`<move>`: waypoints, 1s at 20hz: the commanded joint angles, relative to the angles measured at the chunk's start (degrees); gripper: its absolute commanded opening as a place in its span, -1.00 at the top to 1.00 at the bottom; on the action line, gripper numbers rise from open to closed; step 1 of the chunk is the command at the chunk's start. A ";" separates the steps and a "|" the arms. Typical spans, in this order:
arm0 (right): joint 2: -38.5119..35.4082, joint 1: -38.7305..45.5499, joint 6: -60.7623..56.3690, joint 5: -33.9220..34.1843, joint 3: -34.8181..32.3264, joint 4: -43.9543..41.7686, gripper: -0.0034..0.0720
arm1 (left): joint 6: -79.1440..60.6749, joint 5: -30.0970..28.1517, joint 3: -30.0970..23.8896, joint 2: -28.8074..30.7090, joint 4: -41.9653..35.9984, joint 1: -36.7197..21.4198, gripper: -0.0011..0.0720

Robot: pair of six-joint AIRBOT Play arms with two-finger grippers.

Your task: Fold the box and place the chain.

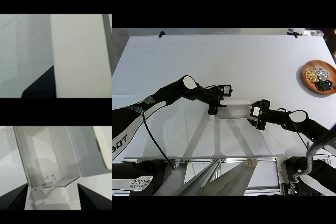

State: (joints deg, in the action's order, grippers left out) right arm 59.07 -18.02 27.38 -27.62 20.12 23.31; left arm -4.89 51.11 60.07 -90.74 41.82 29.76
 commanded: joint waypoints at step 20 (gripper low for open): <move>10.08 0.31 4.94 -6.14 4.59 -0.70 -0.73 | -0.02 0.15 0.07 0.04 0.00 -0.02 0.93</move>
State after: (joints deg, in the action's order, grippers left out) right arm 68.20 -17.72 31.07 -33.30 24.62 22.52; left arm -4.95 51.55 60.10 -90.72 41.80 29.76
